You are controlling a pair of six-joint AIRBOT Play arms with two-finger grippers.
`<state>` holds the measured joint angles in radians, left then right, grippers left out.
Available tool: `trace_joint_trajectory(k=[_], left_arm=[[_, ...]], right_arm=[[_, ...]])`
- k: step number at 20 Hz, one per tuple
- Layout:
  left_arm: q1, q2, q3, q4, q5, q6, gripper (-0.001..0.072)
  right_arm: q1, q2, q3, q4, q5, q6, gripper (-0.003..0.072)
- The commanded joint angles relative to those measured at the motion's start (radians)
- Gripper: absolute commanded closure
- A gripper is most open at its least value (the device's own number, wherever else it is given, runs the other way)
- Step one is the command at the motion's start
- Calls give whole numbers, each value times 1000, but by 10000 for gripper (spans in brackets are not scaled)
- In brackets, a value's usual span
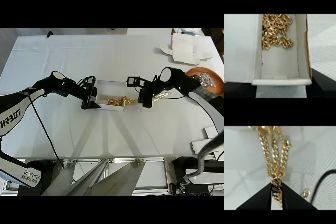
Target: Fold the box and place the chain.
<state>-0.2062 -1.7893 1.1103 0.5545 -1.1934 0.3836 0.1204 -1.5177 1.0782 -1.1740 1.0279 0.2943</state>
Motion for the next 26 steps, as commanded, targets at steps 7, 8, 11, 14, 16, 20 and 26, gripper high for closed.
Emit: trace_joint_trajectory(k=[7, 8, 11, 14, 16, 20, 26], left_arm=[[0, 0, 0, 0, 0, 0, 389], [0, 0, 0, 0, 0, 0, 389], [0, 0, 0, 0, 0, 0, 389], [0, 0, 0, 0, 0, 0, 389], [0, 0, 0, 0, 0, 0, 389], [1, 0, 0, 0, 0, 0, 389], [0, 0, 0, 0, 0, 0, 389]], right_arm=[[143, 183, 3, 321, -138, 128, 677], [163, 184, 3, 375, -192, 128, 677], [233, 183, 3, 473, -365, 128, 676], [288, 174, 2, 477, -446, 128, 676], [302, 147, 2, 470, -438, 139, 676], [304, 107, 2, 344, -437, 243, 671], [299, 175, 2, 119, -352, 303, 284]])
